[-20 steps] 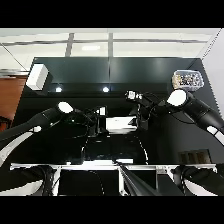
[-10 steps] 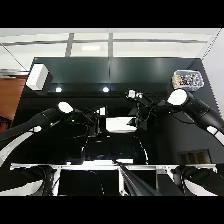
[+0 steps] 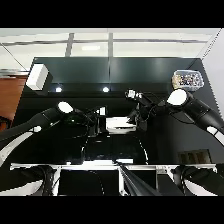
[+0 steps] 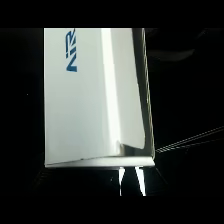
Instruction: Fold the box and place the chain.
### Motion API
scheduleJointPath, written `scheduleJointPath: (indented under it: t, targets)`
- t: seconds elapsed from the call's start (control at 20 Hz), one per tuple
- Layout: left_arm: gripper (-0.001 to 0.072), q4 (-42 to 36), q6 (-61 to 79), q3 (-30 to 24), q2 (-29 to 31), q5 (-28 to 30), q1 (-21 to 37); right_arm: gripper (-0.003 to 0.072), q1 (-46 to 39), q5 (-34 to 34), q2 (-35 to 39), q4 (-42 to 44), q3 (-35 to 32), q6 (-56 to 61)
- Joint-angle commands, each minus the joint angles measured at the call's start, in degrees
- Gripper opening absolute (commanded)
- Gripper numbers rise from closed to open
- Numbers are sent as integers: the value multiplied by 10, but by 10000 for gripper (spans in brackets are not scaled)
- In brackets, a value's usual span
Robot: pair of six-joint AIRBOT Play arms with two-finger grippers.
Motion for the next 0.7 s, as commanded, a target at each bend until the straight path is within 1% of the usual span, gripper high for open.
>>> scheduleJointPath:
  t: [0.0,0.65]
  targets:
    - [294,0,0,0,0,0,0,196,0,-3,0,-9,0,2]
    - [295,0,0,0,0,0,0,196,14,9,-1,-28,-6,10]
